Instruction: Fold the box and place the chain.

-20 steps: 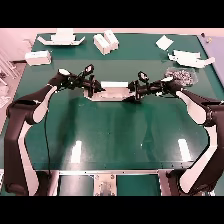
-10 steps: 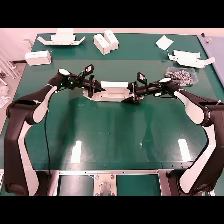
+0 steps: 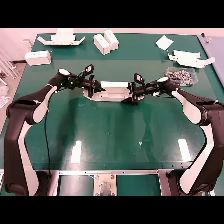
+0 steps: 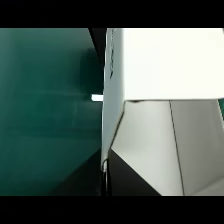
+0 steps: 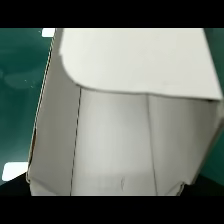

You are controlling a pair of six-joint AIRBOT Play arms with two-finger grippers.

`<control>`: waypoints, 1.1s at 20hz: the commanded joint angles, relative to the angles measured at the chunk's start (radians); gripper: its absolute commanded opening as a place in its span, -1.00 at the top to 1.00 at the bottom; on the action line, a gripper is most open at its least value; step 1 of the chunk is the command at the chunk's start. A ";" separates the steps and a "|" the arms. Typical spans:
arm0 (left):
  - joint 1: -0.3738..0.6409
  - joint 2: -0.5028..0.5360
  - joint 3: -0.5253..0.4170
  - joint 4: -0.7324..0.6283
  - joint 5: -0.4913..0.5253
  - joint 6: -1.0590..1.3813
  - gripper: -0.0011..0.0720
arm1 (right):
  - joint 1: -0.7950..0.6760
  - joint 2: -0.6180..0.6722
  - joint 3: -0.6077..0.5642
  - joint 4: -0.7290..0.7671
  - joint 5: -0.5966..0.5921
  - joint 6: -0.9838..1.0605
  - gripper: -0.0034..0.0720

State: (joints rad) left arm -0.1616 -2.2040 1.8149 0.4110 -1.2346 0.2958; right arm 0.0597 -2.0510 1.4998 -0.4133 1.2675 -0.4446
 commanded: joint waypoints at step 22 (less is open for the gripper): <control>0.000 0.000 0.000 0.000 0.000 0.000 0.90 | -0.019 -0.013 0.019 0.017 0.050 0.015 -0.90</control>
State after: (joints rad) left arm -0.1616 -2.2040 1.8149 0.4110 -1.2343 0.2958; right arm 0.0410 -2.0556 1.5120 -0.3962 1.3239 -0.4286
